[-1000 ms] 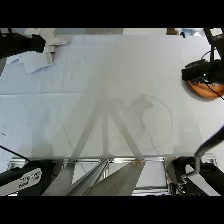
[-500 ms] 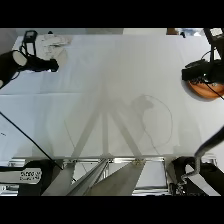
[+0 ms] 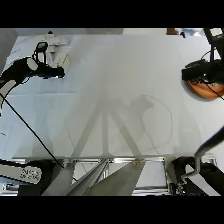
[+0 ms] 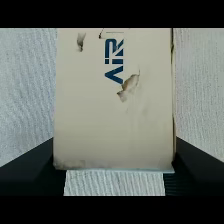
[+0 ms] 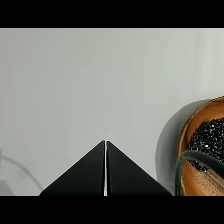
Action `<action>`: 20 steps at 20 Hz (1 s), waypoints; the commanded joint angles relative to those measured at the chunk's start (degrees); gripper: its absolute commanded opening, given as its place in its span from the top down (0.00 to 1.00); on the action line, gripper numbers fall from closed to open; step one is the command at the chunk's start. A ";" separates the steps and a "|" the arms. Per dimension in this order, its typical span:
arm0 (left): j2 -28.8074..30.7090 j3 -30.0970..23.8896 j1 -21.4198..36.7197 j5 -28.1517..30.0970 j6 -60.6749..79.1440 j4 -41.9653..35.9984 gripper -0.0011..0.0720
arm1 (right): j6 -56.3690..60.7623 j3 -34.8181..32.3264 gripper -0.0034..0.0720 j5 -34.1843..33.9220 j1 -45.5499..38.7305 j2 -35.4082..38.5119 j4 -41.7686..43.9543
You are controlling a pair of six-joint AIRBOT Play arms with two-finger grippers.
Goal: Fold the box and place the chain.
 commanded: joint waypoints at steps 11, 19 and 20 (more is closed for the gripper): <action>11.15 0.02 0.07 -8.98 1.49 3.06 0.02 | 0.02 0.02 0.94 0.00 -0.02 0.04 0.02; 30.01 0.02 -0.07 -9.11 1.70 -5.07 0.03 | 0.02 0.02 0.94 0.00 -0.02 0.04 0.00; 31.98 0.02 -0.04 -9.35 1.70 -5.84 0.03 | 0.02 0.02 0.94 0.00 -0.02 0.04 0.00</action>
